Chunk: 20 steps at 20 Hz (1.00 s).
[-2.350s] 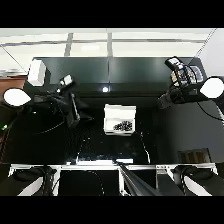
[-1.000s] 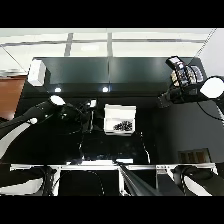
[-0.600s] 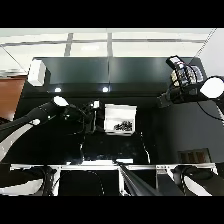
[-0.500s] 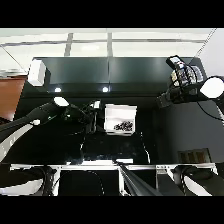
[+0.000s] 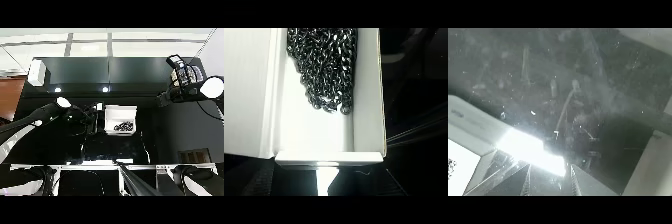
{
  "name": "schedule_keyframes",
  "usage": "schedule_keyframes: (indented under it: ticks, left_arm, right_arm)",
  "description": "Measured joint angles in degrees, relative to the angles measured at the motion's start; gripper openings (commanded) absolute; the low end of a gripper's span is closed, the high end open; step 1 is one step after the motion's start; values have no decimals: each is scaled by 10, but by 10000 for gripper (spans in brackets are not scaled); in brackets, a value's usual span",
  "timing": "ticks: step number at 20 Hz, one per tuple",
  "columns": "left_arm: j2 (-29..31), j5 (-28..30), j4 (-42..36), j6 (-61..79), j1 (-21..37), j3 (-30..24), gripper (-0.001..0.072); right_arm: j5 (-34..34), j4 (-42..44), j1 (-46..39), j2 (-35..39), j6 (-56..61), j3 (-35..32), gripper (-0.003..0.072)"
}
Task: Fold the box and place the chain.
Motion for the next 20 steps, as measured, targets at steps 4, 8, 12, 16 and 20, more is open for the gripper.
schedule_keyframes:
  ticks: [4, 8, 12, 16, 20]
  left_arm:
    - [-1, 5, -5, 0, -8, 1, 681]
    - [-1, 11, -8, 0, -19, 2, 348]
    - [-1, 14, -6, 0, -23, 2, 347]
    - [-1, 15, -5, 0, -24, 2, 334]
    - [-1, 15, -4, -1, -24, 2, 333]
  right_arm:
    - [-21, 1, 0, -2, 0, -2, 303]
    - [-34, 17, 0, -13, 3, -3, 664]
    - [-43, 33, 1, -33, 34, -12, 709]
    - [-57, 118, 4, -80, 11, -17, 702]
    - [-44, 241, 15, -112, -178, -17, 702]
